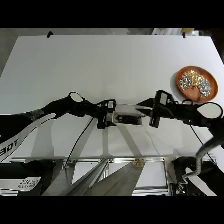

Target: Fold the box and place the chain.

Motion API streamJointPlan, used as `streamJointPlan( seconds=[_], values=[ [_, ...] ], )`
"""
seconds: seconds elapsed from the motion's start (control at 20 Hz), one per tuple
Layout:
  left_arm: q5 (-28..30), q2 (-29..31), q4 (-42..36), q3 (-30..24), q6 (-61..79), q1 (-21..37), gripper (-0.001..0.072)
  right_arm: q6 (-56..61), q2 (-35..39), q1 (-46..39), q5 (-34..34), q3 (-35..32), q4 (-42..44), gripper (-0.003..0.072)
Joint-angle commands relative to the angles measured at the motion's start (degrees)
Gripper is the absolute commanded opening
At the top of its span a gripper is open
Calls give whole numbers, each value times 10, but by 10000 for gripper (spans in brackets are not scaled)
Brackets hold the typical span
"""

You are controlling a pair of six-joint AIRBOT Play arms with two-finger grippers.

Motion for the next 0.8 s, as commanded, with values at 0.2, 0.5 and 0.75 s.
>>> streamJointPlan(
  seconds=[0.2,0.5,0.75],
  values=[
    [0,0,0,0,0,0,330,-19,-26,-100,6,0,-178,58],
    [0,0,0,0,0,0,330,-25,-113,-100,-90,0,-226,252],
    [0,0,0,0,0,0,330,-118,-167,-100,-98,0,-234,252]
  ],
)
